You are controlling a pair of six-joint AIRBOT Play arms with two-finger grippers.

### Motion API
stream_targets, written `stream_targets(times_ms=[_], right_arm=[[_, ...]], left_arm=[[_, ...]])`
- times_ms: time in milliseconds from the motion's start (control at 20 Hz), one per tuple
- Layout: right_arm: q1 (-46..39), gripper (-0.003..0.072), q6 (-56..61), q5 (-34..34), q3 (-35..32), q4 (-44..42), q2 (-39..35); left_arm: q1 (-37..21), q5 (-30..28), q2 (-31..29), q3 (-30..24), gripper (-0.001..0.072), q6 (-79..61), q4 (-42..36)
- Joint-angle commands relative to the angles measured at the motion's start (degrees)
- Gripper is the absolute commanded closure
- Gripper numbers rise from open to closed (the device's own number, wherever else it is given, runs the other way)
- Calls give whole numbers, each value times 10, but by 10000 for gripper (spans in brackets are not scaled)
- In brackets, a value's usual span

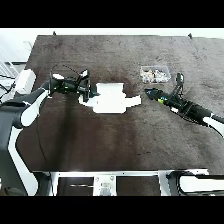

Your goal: Fold the box and place the chain.

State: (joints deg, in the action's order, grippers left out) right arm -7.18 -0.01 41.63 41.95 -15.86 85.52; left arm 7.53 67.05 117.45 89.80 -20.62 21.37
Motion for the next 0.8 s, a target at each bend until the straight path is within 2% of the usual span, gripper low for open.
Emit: stream_targets(times_ms=[0,150,200,250,300,400,550,750], right_arm=[[0,295,-63,10,1,-1,-1],[0,252,-161,82,1,0,-10],[0,214,-191,109,1,8,-18],[0,108,-214,133,1,33,-32],[5,108,-228,141,1,64,-47],[26,108,-248,136,1,149,-76],[90,109,-229,61,23,294,-85],[176,109,-194,21,38,399,-85]], left_arm=[[0,-4,0,-1,691,-9,1],[0,-4,0,-1,691,-8,1],[0,-4,0,-1,691,-8,1],[0,-4,0,-1,691,-8,1],[0,-4,0,-1,691,-8,0],[0,-4,0,-1,690,-8,0],[0,-4,0,-1,690,-8,0],[0,-6,0,-1,691,-8,0]])
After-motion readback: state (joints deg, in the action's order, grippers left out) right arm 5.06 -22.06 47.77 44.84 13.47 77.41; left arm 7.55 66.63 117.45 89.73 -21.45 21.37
